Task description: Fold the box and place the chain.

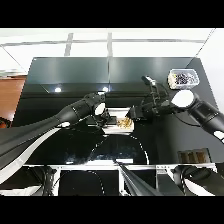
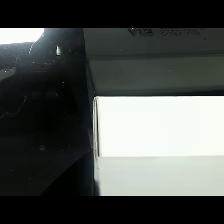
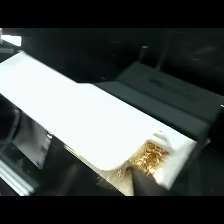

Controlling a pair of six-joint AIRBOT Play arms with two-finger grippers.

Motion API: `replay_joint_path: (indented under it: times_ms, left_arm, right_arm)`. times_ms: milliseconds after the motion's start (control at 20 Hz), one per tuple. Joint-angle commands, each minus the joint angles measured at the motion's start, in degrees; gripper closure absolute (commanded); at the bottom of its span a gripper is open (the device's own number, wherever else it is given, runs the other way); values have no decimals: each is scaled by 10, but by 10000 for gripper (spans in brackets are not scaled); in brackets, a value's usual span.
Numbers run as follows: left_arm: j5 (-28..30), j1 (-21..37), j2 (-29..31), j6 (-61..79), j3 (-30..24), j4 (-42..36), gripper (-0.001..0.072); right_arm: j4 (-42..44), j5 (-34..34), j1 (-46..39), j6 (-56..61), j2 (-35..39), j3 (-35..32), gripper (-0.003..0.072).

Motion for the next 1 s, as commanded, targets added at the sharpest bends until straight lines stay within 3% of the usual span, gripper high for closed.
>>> replay_joint_path:
  times_ms: [0,300,600,700,750,950]
  left_arm:
    - [1,0,0,0,0,0,684]
    - [8,0,0,0,0,2,684]
    - [11,0,0,3,3,0,659]
    - [4,-3,4,5,16,5,251]
    - [5,-4,12,10,23,5,156]
    - [-31,-5,80,89,27,36,142]
  right_arm:
    - [-11,95,-56,-16,8,17,249]
    - [-87,140,-134,-23,60,17,249]
    - [-93,154,-147,-23,72,17,249]
    - [-92,156,-147,-23,72,17,249]
    - [-92,162,-147,-23,72,17,249]
    - [-92,167,-147,-23,72,17,249]
